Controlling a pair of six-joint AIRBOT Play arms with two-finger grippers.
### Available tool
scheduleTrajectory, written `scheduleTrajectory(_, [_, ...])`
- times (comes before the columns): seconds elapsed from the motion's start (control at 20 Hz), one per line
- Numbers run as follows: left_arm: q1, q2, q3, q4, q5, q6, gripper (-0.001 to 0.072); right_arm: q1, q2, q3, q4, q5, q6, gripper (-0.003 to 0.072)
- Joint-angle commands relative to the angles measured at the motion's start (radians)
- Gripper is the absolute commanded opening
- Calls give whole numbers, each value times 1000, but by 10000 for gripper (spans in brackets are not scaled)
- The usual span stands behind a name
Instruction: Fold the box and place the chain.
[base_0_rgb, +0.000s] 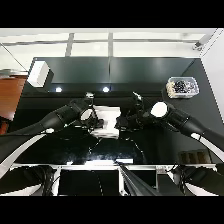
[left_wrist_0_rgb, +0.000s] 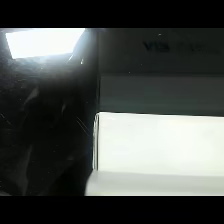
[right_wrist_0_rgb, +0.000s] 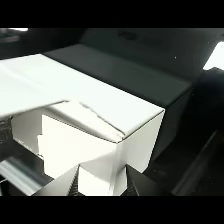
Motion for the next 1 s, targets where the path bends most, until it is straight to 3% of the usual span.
scheduleTrajectory(0.0, [0,0,0,-1,3,-2,34,53,-1,37,-147,-20,139,334])
scheduleTrajectory(0.35, [0,0,0,-1,3,-2,34,127,-1,44,-332,-14,325,336])
scheduleTrajectory(0.8, [0,-1,0,0,10,-2,34,146,-4,44,-401,-44,470,335])
scheduleTrajectory(0.95, [0,-1,0,0,10,-2,34,146,-5,44,-397,-31,491,305])
